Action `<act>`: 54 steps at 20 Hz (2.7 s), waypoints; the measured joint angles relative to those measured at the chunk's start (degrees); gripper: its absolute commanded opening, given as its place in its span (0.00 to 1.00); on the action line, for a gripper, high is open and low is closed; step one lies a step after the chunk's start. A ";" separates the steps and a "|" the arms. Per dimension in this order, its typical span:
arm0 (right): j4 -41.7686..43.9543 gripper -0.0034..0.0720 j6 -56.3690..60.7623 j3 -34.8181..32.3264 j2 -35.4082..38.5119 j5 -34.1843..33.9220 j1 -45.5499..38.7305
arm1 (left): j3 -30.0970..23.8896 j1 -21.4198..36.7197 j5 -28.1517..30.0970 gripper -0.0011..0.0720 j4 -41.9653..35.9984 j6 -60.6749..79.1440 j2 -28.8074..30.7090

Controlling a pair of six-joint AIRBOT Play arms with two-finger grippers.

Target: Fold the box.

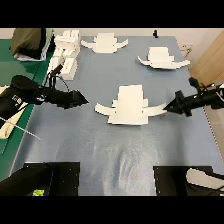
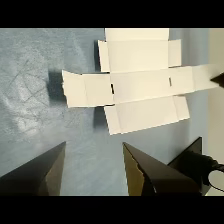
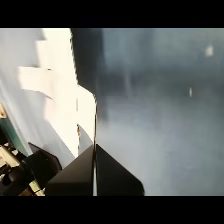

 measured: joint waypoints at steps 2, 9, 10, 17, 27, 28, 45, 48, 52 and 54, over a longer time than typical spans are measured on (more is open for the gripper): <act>-2.16 0.05 2.93 -6.14 4.28 -2.43 2.43 | 0.00 2.23 -1.73 0.88 0.20 1.03 0.00; -5.14 0.45 6.49 -14.93 7.91 -12.48 6.36 | 0.00 6.82 -5.75 0.95 0.44 3.80 0.00; -4.92 0.45 6.64 -15.26 7.85 -13.27 6.64 | 0.00 7.02 -5.81 0.95 0.46 4.07 0.02; -2.86 0.44 7.02 -16.24 7.65 -17.97 7.61 | 0.00 7.43 -5.92 0.95 0.46 4.92 0.00; 8.68 0.05 -2.43 -16.92 3.85 -23.91 12.92 | 0.02 7.52 -5.88 0.95 0.39 5.03 -0.11; 10.43 0.05 -4.28 -16.70 3.76 -23.19 13.16 | 0.15 7.52 -5.99 0.95 0.35 5.05 -0.39; 2.12 0.05 -12.63 -21.35 18.01 -34.67 31.26 | 10.01 1.86 -9.53 0.95 -3.85 13.49 -22.45; 1.90 0.05 -12.63 -21.42 18.51 -35.74 31.74 | 10.99 -1.53 -7.80 0.95 -5.35 17.16 -26.47; 1.75 0.05 -12.59 -21.42 18.73 -35.89 31.89 | 16.20 -4.17 -6.49 0.95 -7.10 20.44 -32.04; 1.73 0.05 -12.50 -21.42 18.73 -35.54 31.89 | 19.45 -5.11 -6.88 0.79 -7.74 21.38 -34.73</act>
